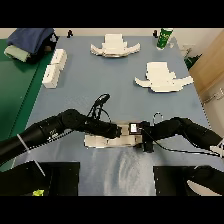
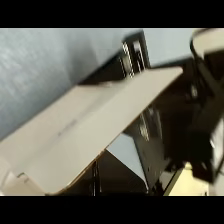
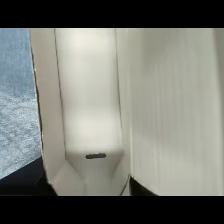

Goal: Fold the box.

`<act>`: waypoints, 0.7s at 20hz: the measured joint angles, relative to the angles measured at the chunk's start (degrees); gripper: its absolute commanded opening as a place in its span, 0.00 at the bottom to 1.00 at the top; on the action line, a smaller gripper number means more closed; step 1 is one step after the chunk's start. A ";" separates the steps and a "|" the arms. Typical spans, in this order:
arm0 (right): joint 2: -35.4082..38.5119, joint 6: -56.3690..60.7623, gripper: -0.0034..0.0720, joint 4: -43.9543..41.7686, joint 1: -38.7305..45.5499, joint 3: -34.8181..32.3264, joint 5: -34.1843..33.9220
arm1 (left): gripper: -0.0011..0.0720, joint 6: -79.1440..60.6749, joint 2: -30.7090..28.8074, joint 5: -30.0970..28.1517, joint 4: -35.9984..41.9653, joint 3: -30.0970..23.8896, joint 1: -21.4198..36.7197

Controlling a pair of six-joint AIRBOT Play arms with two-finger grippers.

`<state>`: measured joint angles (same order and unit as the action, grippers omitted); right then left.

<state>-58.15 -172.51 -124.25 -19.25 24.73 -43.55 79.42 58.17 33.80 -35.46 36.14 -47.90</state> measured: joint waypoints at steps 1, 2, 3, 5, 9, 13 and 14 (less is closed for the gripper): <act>0.02 0.00 0.71 0.00 0.00 -0.02 0.02 | 0.03 0.87 1.05 -1.70 0.02 0.09 0.72; 0.00 0.00 0.71 0.00 0.00 0.00 0.00 | 0.03 1.64 1.90 -2.95 0.13 0.17 1.53; -0.02 0.09 0.71 0.00 0.02 -0.02 0.00 | 0.03 2.58 2.67 -3.41 0.15 0.24 2.38; -0.07 0.11 0.71 0.00 0.02 -0.02 0.09 | 0.03 4.61 3.96 -4.52 -1.44 0.28 4.24; -0.04 0.07 0.71 -0.02 0.00 -0.04 0.15 | 0.03 7.67 6.14 -5.53 -5.27 0.28 7.21; -0.04 0.04 0.71 -0.09 0.00 -0.02 0.13 | 0.03 8.55 7.82 -5.40 -6.78 0.28 8.26; -0.04 0.04 0.71 -0.07 0.00 -0.04 0.13 | 0.03 8.68 8.07 -5.46 -7.17 0.28 8.48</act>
